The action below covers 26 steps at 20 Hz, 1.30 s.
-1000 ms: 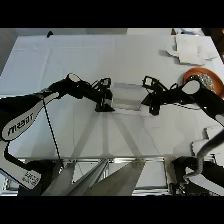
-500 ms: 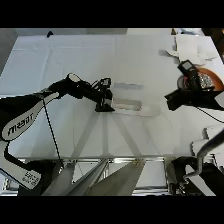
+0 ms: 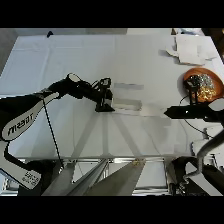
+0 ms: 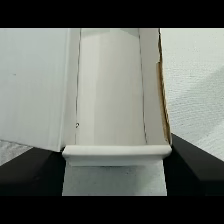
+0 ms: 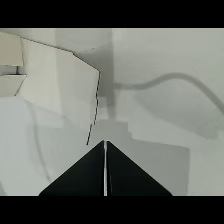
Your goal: Fold the box and place the chain.
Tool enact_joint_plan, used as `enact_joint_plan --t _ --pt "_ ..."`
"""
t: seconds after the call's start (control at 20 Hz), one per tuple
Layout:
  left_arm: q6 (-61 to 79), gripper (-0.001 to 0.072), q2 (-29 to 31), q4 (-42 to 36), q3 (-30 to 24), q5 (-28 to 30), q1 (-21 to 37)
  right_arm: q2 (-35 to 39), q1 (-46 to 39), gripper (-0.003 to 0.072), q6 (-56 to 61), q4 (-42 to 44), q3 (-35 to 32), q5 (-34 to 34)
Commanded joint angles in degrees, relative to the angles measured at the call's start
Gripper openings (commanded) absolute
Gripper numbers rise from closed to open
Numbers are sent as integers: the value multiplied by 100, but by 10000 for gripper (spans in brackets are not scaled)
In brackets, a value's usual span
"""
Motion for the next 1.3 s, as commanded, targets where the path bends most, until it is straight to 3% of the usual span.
enact_joint_plan --t 0.0,0.25,0.45,0.6,0.85,1.25 --pt "2 141 0 0 0 2 -2 -590 -39 6 -227 645 -92 -221" --pt "2 141 0 -2 0 2 -2 -706 -39 4 -579 894 -92 -334" --pt "2 141 0 0 0 0 -2 -710 -39 4 -1147 1749 -92 -122" --pt "2 141 0 0 0 2 -2 -745 -39 4 -1143 1746 -92 -199" --pt "2 141 0 0 0 2 -2 -1390 199 4 -1318 1853 -92 -247" --pt "2 141 0 -2 0 0 -2 -1679 739 9 -2358 3569 -81 79"
